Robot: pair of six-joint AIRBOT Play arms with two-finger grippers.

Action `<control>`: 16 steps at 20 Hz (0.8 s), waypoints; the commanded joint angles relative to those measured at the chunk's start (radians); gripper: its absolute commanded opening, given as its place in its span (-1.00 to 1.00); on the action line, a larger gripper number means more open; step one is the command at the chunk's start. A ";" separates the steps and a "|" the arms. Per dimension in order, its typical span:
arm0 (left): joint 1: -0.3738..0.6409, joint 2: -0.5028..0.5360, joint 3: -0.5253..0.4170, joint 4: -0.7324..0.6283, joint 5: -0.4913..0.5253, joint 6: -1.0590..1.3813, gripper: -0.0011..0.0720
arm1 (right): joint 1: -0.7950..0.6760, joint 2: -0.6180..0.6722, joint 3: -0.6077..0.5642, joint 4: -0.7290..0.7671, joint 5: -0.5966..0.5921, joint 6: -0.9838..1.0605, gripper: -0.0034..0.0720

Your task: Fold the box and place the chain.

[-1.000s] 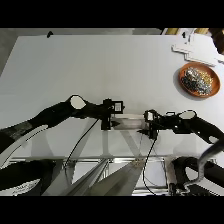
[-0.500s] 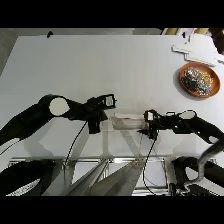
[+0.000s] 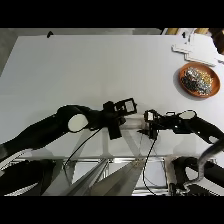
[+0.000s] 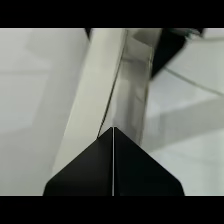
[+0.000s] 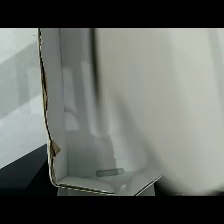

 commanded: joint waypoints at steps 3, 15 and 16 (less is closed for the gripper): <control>0.064 -0.234 0.179 0.002 0.058 -0.035 -0.96 | 0.000 0.001 0.000 0.000 0.001 0.000 0.18; 0.164 -0.367 0.195 0.027 0.047 -0.073 -0.96 | 0.000 0.001 0.000 0.000 0.000 0.000 0.18; 0.164 -0.334 0.195 0.035 0.014 -0.073 -0.96 | 0.000 0.001 0.000 0.000 0.001 0.000 0.18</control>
